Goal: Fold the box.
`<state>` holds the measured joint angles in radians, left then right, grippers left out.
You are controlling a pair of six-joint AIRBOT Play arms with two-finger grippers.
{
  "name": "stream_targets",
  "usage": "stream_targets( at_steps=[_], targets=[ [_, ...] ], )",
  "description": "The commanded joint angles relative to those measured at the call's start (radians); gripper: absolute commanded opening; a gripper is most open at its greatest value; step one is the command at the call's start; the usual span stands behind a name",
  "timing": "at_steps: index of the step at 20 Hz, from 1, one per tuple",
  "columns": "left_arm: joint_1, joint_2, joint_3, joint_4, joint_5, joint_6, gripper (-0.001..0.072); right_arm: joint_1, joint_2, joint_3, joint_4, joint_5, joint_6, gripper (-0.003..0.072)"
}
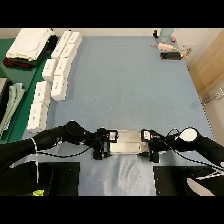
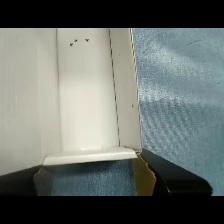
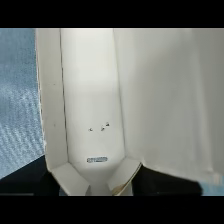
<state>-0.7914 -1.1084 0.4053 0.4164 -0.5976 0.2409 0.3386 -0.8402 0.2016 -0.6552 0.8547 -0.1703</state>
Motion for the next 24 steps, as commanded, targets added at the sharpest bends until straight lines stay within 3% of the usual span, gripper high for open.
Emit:
stream_targets(
  at_steps=[1, 18, 19, 20, 24],
  targets=[
    [0.002, 0.001, 0.001, -0.013, 0.009, -0.005, 0.0703, 0.000, 0.000, 0.001, 0.000, 0.000, 0.001, 0.0537],
    [-0.032, 0.001, 0.001, -0.034, 0.056, -0.029, 0.0701, 0.000, 0.000, 0.001, 0.000, 0.000, 0.001, 0.0537],
    [-0.032, 0.001, 0.001, -0.034, 0.056, -0.029, 0.0636, 0.000, 0.000, 0.001, 0.000, 0.000, 0.001, 0.0537],
    [-0.032, 0.001, 0.001, -0.031, 0.055, -0.029, 0.0522, 0.000, 0.000, 0.001, 0.000, 0.000, 0.001, 0.0537],
    [-0.032, 0.001, 0.001, -0.032, 0.053, -0.029, 0.0526, 0.000, 0.000, 0.001, 0.000, 0.000, 0.001, 0.0537]
  ],
)
